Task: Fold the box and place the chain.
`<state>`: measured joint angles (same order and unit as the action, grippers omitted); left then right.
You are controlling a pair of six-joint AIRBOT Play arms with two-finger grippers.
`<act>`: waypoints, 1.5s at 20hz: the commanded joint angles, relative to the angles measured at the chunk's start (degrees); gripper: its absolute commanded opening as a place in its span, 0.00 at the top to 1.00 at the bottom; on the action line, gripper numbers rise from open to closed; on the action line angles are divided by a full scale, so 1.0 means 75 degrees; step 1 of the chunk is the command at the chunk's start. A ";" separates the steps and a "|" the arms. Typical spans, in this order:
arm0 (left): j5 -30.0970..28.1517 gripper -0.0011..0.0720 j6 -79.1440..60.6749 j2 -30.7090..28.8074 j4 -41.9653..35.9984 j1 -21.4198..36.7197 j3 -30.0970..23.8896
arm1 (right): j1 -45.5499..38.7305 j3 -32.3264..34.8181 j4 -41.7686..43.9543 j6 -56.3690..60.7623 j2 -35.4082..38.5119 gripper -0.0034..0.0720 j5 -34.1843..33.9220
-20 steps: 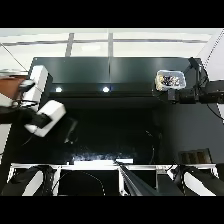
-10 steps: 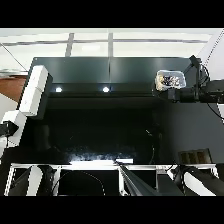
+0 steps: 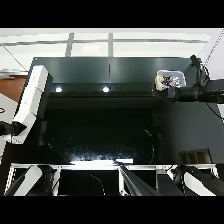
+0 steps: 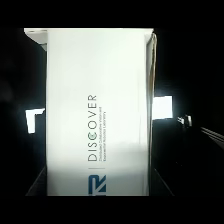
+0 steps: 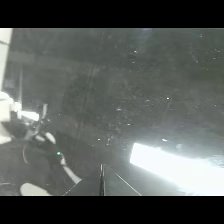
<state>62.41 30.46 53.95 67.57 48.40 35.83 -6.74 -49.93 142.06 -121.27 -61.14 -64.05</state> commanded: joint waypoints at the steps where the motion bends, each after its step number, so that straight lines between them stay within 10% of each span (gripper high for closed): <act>1: -0.0664 0.61 -0.0286 0.0621 -0.0134 0.0015 -0.0023 | 0.0236 -0.0006 0.0090 0.0058 0.0003 0.93 0.0006; 5: -0.0962 0.58 -0.0289 0.0927 -0.0224 0.0009 -0.0023 | 0.0568 -0.0006 0.0087 0.0233 0.0003 0.93 0.0114; 8: -0.1297 0.01 -0.0248 0.0933 -0.0291 0.0009 -0.0017 | 0.0705 -0.0006 0.0087 0.0323 0.0003 0.93 0.0102; 20: 0.0000 0.02 0.0181 0.0087 -0.1093 -0.1571 0.1632 | 0.0737 -0.0006 0.0020 0.0338 0.0003 0.93 0.0134; 22: -0.0012 0.16 0.0708 0.0009 -0.2014 -0.2206 0.2165 | 0.0708 -0.0012 0.0020 0.0338 0.0006 0.93 0.0090; 24: 0.0090 0.91 0.1352 0.0009 -0.2841 -0.3098 0.2693 | 0.0589 -0.0102 -0.0047 0.0338 0.0006 0.93 -0.0166; 27: -0.0277 0.95 0.2999 -0.0009 -0.2661 -0.5135 0.2876 | 0.0440 -0.0871 -0.1527 0.1128 0.0076 0.93 -0.0799; 30: -0.1501 0.95 0.5796 -0.0015 0.0093 -0.7956 0.2579 | 0.0493 -0.1239 -0.3654 0.2678 0.1306 0.93 0.0047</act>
<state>58.57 54.65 53.98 54.74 5.52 55.66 -3.03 -56.66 128.88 -110.56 -57.23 -67.11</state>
